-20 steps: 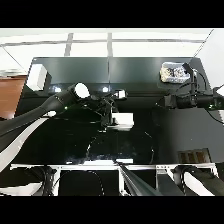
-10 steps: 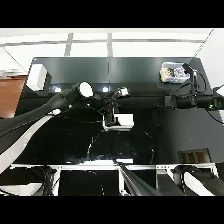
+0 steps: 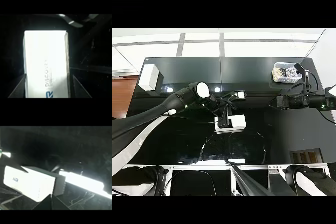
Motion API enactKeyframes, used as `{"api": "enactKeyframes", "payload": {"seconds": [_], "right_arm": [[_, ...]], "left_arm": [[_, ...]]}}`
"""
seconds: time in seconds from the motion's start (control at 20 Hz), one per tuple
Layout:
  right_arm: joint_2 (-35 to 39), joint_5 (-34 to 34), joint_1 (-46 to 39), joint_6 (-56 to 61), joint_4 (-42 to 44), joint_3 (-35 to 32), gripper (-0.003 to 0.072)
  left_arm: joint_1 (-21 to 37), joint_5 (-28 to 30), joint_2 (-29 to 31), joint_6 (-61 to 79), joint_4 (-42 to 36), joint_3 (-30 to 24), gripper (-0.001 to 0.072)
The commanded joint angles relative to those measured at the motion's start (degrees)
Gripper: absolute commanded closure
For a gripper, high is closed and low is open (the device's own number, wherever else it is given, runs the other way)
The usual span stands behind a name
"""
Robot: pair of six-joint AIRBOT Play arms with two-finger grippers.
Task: Fold the box and place the chain.
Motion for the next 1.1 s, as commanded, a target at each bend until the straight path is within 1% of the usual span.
{"api": "enactKeyframes", "payload": {"seconds": [0.0, 0.3, 0.4, 0.5, 0.6, 0.65, 0.7, 0.75, 0.9, 1.0, 1.05], "right_arm": [[0.0, 0.1, 0.0, 0.0, 0.0, 0.0, 0.0674], [0.0, 0.1, 0.0, 0.0, 0.0, 0.0, 0.0674], [0.0, 0.0, 0.0, 0.2, 0.0, 0.0, 0.0674], [0.0, 0.0, 0.0, 0.4, 0.0, 0.0, 0.0674], [0.0, 0.1, 0.0, 0.5, 0.0, 0.0, 0.0674], [0.0, 0.1, 0.0, 0.6, 0.0, 0.0, 0.0674], [0.0, 0.1, 0.0, 0.6, 0.0, 0.0, 0.0674], [0.0, 0.1, 0.0, 0.6, 0.0, 0.0, 0.0674], [0.0, 0.2, 0.0, 0.6, 0.0, 0.0, 0.0674], [0.0, 0.7, 0.0, 0.6, 0.0, 0.0, 0.0674], [0.0, 0.7, 0.0, 0.6, 0.0, 0.0, 0.0674]], "left_arm": [[-1.7, -0.6, 0.0, -4.1, 5.8, 0.6, -0.0002], [-3.3, -0.4, -0.2, -13.3, 10.1, 0.6, -0.0001], [-4.7, 1.8, -0.7, -17.6, 12.7, 0.6, -0.0001], [-6.3, 4.3, -1.9, -19.3, 13.4, 0.6, -0.0002], [-7.3, 5.2, -3.6, -23.0, 14.8, 0.9, -0.0001], [-7.5, 4.8, -4.3, -26.3, 16.9, 1.3, 0.002], [-7.5, 3.8, -4.4, -28.8, 19.2, 1.7, 0.0248], [-7.1, 1.5, -4.2, -31.1, 21.9, 2.6, 0.0418], [-4.0, -7.6, -1.6, -37.7, 31.6, 6.7, 0.0418], [0.9, -13.9, 2.1, -43.4, 37.6, 7.8, 0.0419], [4.6, -17.1, 4.3, -46.1, 39.3, 7.6, 0.0419]]}}
